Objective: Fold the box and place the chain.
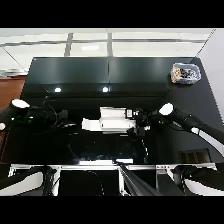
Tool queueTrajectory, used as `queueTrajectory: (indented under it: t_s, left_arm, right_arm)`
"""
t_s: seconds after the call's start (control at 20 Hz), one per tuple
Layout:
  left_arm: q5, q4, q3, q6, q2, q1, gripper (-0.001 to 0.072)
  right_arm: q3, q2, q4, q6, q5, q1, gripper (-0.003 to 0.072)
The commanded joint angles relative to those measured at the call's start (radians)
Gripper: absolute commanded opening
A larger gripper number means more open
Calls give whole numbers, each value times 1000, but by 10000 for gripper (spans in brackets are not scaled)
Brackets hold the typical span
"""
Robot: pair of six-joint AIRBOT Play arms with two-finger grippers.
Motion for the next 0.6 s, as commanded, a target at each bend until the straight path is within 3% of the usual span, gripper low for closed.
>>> queueTrajectory:
  t_s: [0.0, 0.2, 0.55]
  left_arm:
    - [82, -55, 33, 2, -78, -134, 24]
    - [101, -51, 92, 3, -138, -249, 24]
    - [4, -50, 116, 40, -156, -269, 28]
  right_arm:
    - [0, -1, 0, 0, 0, 0, 164]
    - [0, -1, 0, 0, 0, 1, 165]
    - [0, -1, 0, 0, 0, 1, 165]
